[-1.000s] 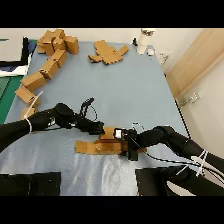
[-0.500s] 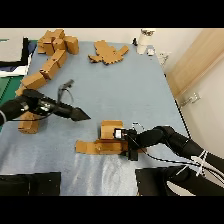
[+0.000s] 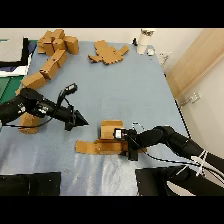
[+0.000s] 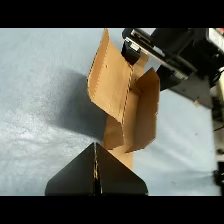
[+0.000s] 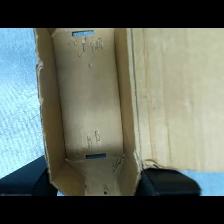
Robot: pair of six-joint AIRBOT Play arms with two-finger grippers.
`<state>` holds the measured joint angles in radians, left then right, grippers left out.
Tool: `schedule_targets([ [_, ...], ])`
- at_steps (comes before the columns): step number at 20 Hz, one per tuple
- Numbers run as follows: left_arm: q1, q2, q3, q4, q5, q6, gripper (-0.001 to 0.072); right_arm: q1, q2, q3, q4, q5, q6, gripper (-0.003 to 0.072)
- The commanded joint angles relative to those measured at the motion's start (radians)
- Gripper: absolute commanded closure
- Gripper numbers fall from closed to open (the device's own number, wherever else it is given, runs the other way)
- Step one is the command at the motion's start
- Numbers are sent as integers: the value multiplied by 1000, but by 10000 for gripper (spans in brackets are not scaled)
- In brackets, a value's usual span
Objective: Fold the box.
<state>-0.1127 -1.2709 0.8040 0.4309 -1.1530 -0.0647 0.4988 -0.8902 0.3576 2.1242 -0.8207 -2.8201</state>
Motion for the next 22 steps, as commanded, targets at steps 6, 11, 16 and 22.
schedule_targets([
  [6, -111, 72, -153, 12, 233, 202, 38, 0, 0, 0, 0, 0, 0, 113],
  [11, -164, 178, -293, 10, 315, 329, 17, 0, 0, 0, 0, 0, 0, 113],
  [16, -251, 190, -340, -15, 365, 391, 18, 0, 0, 0, 0, 0, 0, 113],
  [22, -320, 186, -340, -53, 396, 388, 18, 0, 0, 0, 0, 0, 0, 112],
])
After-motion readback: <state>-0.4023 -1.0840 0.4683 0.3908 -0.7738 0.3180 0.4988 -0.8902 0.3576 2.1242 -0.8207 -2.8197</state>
